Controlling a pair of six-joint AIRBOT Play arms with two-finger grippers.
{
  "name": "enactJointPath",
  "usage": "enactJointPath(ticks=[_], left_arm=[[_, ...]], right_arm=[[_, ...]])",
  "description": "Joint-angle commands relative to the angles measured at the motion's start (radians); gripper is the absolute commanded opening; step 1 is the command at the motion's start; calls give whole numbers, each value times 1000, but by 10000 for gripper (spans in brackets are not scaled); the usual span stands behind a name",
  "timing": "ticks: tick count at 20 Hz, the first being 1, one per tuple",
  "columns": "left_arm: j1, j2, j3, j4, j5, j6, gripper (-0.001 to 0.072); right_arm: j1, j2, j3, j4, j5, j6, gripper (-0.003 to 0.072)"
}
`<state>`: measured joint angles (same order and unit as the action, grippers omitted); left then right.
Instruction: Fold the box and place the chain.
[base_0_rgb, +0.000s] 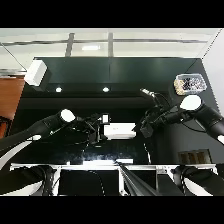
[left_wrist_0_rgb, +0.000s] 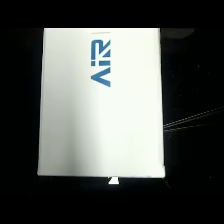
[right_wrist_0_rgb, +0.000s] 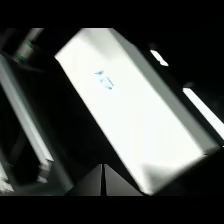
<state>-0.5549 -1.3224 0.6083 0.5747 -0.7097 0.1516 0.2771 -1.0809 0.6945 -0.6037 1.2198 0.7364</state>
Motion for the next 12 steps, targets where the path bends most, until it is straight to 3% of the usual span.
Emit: enactJointPath(ticks=[1,3,7,12], left_arm=[[0,0,0,0,-1,2,393],[0,0,0,0,-1,2,393],[0,0,0,0,-1,2,393],[0,0,0,0,-1,2,393]], right_arm=[[-23,-8,-118,354,-38,80,17],[14,-29,-135,420,-117,85,18],[77,-82,-135,406,-236,101,18],[86,-142,-135,338,-272,171,18]])
